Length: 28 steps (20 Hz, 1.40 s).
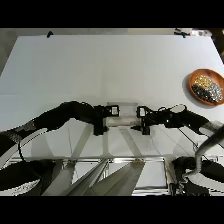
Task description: Fold the box and place the chain.
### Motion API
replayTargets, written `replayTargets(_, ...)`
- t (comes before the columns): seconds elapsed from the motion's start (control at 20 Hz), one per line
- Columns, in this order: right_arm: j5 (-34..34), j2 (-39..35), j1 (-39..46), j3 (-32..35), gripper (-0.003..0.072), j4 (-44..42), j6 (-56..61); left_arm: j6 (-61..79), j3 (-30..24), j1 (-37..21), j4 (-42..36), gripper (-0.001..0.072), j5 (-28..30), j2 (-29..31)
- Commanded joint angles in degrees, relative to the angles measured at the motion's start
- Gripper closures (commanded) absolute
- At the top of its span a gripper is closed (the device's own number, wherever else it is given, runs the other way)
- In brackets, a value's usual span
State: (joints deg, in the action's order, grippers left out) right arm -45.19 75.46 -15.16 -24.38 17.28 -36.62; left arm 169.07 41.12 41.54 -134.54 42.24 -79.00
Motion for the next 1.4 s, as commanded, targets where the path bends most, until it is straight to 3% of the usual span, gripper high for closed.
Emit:
replayTargets(0.0, 0.9, 0.0, -0.1, 0.0, 0.0344, -0.6, 0.2, 0.4, 0.1, 0.5, -1.3, 0.0193, 2.6, 1.5)
replayTargets(0.2, 0.9, 0.0, -0.1, 0.0, 0.0344, -0.6, 0.2, 0.4, 0.1, -0.1, -1.6, 0.0192, 0.8, 1.4)
replayTargets(0.25, 0.9, 0.0, -0.1, 0.0, 0.0344, -0.6, 0.2, 0.4, 0.1, -0.1, -2.0, 0.0157, 0.8, 1.4)
replayTargets(0.3, 0.9, 0.0, -0.1, 0.0, 0.0344, -0.6, 0.2, 0.4, 0.1, -0.1, -2.3, 0.0036, 0.8, 1.4)
replayTargets(0.35, 0.9, 0.0, -0.1, 0.0, 0.0344, -0.6, 0.2, 0.4, 0.1, -0.1, -2.4, 0.0007, 0.8, 1.4)
replayTargets(0.65, 0.9, 0.0, -0.1, 0.0, 0.0344, -0.6, 0.2, 0.4, -2.2, -0.2, -4.3, 0.0010, -2.5, 1.3)
replayTargets(0.7, 0.9, 0.0, -0.1, 0.0, 0.0344, -0.6, 0.2, 0.4, -2.7, -0.2, -4.9, 0.0014, -2.9, 1.2)
replayTargets(0.9, 0.9, 0.0, -0.1, 0.0, 0.0344, -0.6, 0.2, 0.4, -2.8, -0.2, -7.3, 0.0207, -2.7, -0.2)
replayTargets(1.0, 0.9, 0.0, -0.1, 0.0, 0.0344, -0.6, 0.2, 0.4, -2.8, -0.2, -7.6, 0.0230, -2.8, -1.6)
replayTargets(1.05, 0.9, 0.0, -0.1, 0.0, 0.0344, -0.6, 0.2, 0.4, -2.8, -0.2, -7.9, 0.0291, -2.9, -2.1)
replayTargets(1.35, 0.9, 0.0, -0.1, 0.0, 0.0344, -0.6, 0.2, 0.4, -2.8, -0.2, -8.6, 0.0291, -2.9, -2.6)
